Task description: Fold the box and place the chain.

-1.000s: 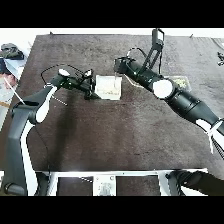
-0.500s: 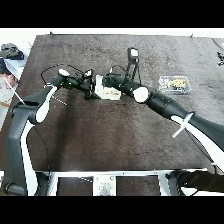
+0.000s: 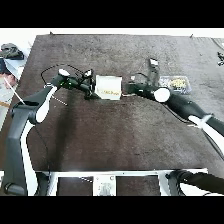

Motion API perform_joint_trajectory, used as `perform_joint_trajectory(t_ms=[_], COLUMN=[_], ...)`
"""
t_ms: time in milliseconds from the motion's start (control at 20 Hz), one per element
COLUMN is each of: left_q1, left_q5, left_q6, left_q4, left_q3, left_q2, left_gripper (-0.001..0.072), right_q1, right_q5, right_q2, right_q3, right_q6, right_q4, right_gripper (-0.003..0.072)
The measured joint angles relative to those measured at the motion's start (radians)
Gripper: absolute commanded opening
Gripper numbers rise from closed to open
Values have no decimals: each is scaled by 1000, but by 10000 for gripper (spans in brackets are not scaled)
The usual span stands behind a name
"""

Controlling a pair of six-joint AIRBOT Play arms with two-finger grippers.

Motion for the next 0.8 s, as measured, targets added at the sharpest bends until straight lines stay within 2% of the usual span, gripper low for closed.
perform_joint_trajectory(t_ms=[150, 350, 750, 800], left_q1=[0, 0, 0, 0], left_q5=[0, 0, 0, 0], left_q6=[0, 0, 0, 0], left_q4=[0, 0, 0, 0], left_q3=[0, 0, 0, 0], left_q2=[0, 0, 0, 0], left_gripper=[347, 347, 347, 347], right_q1=[-147, -256, -296, -297], right_q5=[-33, -110, -159, -161], right_q2=[36, -7, -245, -273], right_q3=[-124, -172, 4, 28], right_q6=[47, 77, 92, 92], right_q4=[-1, 23, 77, 89], right_gripper=[356, 356, 351, 242])
